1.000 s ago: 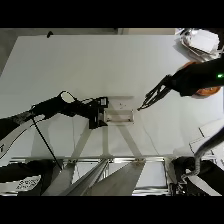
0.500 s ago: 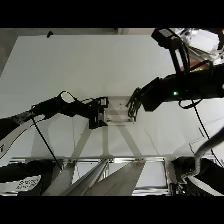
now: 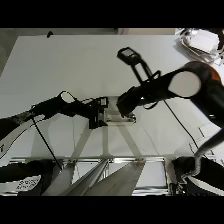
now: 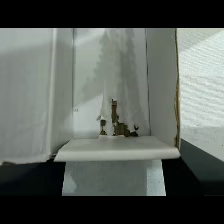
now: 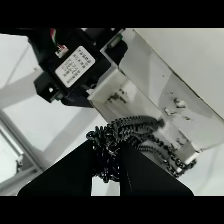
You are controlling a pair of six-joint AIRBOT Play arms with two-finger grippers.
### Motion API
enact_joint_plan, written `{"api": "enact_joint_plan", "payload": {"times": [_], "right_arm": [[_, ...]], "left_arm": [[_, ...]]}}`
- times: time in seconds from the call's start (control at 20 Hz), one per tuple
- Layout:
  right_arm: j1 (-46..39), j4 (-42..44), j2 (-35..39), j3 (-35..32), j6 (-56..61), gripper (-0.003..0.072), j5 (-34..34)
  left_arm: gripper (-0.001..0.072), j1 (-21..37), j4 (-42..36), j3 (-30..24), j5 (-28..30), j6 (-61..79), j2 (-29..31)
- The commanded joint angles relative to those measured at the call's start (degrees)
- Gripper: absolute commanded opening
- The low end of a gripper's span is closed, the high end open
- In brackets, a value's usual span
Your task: Fold the box and place the chain.
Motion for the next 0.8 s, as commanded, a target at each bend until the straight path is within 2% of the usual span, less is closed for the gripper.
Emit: {"api": "enact_joint_plan", "payload": {"times": [0.0, 0.2, 0.4, 0.45, 0.55, 0.75], "right_arm": [[2.34, -0.83, -6.93, -0.07, 0.02, 0.0008, -0.55], [2.67, -1.40, -12.35, -0.07, 0.70, 0.0009, -0.48], [2.67, -2.89, -14.78, -0.07, 1.09, 0.0010, -0.74], [2.62, -3.15, -15.28, -0.07, 1.31, 0.0022, -1.09], [2.60, -3.80, -16.50, -0.07, 3.08, 0.0103, -2.56], [2.60, -3.78, -18.12, -0.07, 3.89, 0.0143, -3.21]], "left_arm": [[0.0212, 0.02, 0.00, 0.04, 0.00, 0.02, 0.02], [0.0212, 0.02, 0.00, 0.04, 0.00, 0.02, 0.02], [0.0212, 0.02, 0.00, 0.04, 0.00, 0.02, 0.02], [0.0212, 0.02, 0.00, 0.04, 0.00, 0.02, 0.02], [0.0212, 0.02, 0.00, 0.04, 0.00, 0.02, 0.02], [0.0212, 0.02, 0.00, 0.04, -0.02, 0.02, 0.02]]}}
